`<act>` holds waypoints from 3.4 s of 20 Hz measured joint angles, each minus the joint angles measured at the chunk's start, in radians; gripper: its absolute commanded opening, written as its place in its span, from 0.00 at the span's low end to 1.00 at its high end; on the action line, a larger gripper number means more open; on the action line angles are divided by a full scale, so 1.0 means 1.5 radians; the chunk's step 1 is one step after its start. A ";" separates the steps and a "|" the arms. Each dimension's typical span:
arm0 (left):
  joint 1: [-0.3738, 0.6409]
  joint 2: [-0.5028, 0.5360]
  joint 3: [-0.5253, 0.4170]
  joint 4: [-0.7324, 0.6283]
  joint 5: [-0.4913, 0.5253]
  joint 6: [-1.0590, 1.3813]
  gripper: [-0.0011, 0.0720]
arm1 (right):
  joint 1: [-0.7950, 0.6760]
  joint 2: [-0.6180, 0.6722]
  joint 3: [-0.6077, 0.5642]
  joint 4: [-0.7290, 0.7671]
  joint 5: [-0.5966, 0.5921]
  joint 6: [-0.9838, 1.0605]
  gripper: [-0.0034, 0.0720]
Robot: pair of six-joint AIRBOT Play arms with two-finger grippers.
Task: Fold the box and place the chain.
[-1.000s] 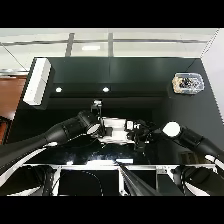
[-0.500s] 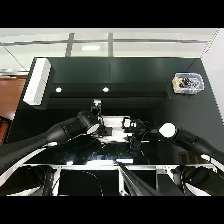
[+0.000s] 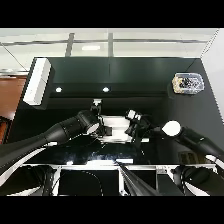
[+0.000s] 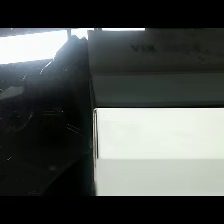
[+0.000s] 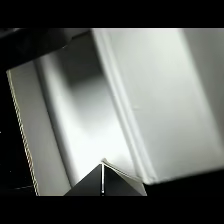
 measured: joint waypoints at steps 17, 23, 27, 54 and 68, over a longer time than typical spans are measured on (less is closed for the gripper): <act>0.000 0.000 0.000 -0.004 -0.028 0.000 0.05 | -0.376 0.052 -0.124 -0.022 0.244 0.549 0.06; 0.000 0.000 0.000 -0.004 -0.028 -0.001 0.05 | -0.274 0.003 -0.112 0.119 0.214 0.450 0.10; 0.000 0.000 0.000 -0.004 -0.028 -0.001 0.05 | -0.263 -0.003 -0.059 0.144 0.253 0.423 0.85; 0.000 0.000 0.000 -0.003 -0.025 0.000 0.05 | 0.017 -0.051 0.087 -0.097 0.087 0.771 0.84; 0.000 0.000 0.000 -0.003 -0.022 0.000 0.05 | 0.075 -0.081 0.124 -0.235 0.085 0.920 0.69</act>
